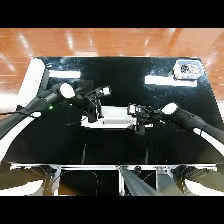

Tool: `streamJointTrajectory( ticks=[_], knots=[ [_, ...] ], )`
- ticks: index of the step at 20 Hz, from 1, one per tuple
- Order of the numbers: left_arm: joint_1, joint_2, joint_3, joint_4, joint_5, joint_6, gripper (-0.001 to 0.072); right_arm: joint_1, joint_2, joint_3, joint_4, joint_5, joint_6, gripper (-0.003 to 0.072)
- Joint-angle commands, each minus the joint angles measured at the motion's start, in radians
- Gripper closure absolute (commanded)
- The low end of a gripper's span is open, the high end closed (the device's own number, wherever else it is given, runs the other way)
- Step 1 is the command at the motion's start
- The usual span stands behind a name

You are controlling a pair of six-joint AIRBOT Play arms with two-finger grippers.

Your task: Fold the box and place the chain.

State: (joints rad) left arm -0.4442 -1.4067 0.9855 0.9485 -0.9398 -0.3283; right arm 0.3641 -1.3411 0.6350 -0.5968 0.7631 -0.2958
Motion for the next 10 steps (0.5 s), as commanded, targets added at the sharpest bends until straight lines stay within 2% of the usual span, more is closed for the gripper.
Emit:
streamJointTrajectory(
  ticks=[1, 2, 3, 5, 7, 10],
  knots=[
    [0.064, 0.032, 0.001, 0.027, -0.094, -0.085, 0.0209, 0.000, 0.000, 0.000, -0.003, 0.006, -0.003, 0.0205],
    [0.081, 0.032, 0.001, 0.044, -0.114, -0.136, 0.0212, 0.000, 0.000, 0.000, -0.003, 0.006, -0.003, 0.0205],
    [0.097, 0.032, 0.001, 0.063, -0.138, -0.189, 0.0257, 0.000, 0.000, 0.000, -0.002, 0.006, -0.003, 0.0205],
    [0.128, 0.032, 0.001, 0.072, -0.229, -0.249, 0.0695, 0.000, 0.000, 0.000, -0.002, 0.006, -0.003, 0.0205],
    [0.137, 0.036, -0.001, 0.067, -0.318, -0.267, 0.0697, 0.000, 0.000, 0.000, -0.002, 0.006, -0.003, 0.0205],
    [0.135, 0.062, -0.026, -0.034, -0.320, -0.287, 0.0697, 0.000, 0.000, 0.000, -0.002, 0.006, -0.003, 0.0205]
  ],
)
